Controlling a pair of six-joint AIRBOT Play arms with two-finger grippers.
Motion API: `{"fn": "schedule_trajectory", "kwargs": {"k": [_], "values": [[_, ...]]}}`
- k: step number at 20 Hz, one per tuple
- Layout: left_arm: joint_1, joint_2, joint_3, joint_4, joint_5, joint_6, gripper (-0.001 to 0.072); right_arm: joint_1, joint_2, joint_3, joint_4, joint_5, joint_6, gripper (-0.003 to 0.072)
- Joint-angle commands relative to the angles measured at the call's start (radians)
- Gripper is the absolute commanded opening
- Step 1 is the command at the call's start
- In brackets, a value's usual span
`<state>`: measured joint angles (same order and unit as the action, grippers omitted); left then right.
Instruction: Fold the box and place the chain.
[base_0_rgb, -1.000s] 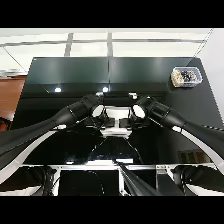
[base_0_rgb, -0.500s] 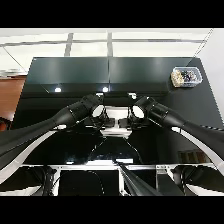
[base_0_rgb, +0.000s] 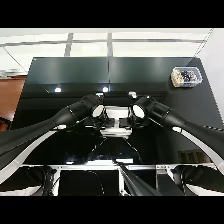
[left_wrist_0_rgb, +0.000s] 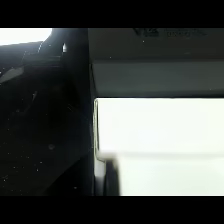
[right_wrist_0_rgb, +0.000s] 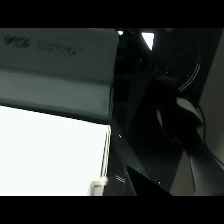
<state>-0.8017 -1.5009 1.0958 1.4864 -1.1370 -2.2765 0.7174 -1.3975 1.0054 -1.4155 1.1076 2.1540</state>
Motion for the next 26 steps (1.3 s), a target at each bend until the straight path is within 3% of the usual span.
{"fn": "schedule_trajectory", "kwargs": {"k": [1, 5, 7, 10, 12, 13, 14, 15, 18, 19, 23, 26], "values": [[0.000, 0.001, 0.001, -0.003, 0.002, -0.002, 0.0026, 0.000, 0.042, 0.019, -0.019, 0.019, -0.041, 0.0325], [0.001, 0.001, 0.001, -0.003, 0.002, -0.002, 0.0026, -0.001, 0.204, 0.023, -0.090, 0.058, -0.071, 0.0325], [0.001, 0.001, 0.001, -0.003, 0.002, -0.002, 0.0026, -0.008, 0.301, 0.023, -0.269, 0.112, -0.071, 0.0324], [0.000, 0.001, 0.001, -0.003, 0.001, -0.002, 0.0026, -0.094, 0.380, 0.023, -0.681, 0.149, -0.071, 0.0322], [0.000, 0.001, 0.001, -0.003, 0.000, -0.002, 0.0026, -0.232, 0.371, 0.009, -0.831, 0.024, -0.071, 0.0322], [0.000, 0.001, 0.001, -0.003, 0.000, -0.002, 0.0026, -0.325, 0.362, -0.002, -0.817, -0.083, -0.069, 0.0325], [0.000, 0.001, 0.001, -0.003, 0.000, -0.002, 0.0025, -0.435, 0.338, -0.005, -0.760, -0.189, -0.068, 0.0551], [0.000, 0.001, 0.001, -0.003, 0.000, -0.002, 0.0026, -0.535, 0.302, -0.004, -0.676, -0.272, -0.069, 0.0720], [0.000, 0.001, 0.001, -0.003, -0.002, -0.002, 0.0025, -0.771, 0.129, 0.072, -0.370, -0.394, -0.084, 0.0720], [0.000, 0.001, 0.001, -0.003, -0.001, -0.002, 0.0026, -0.817, 0.053, 0.153, -0.288, -0.359, -0.084, 0.0720], [0.000, 0.001, 0.001, -0.003, 0.003, -0.002, 0.0026, -0.933, -0.317, 0.649, 0.007, -0.031, -0.078, 0.0720], [0.000, 0.001, 0.001, -0.003, -0.001, -0.002, 0.0025, -0.959, -0.491, 0.863, 0.082, 0.081, 0.017, 0.0553]]}}
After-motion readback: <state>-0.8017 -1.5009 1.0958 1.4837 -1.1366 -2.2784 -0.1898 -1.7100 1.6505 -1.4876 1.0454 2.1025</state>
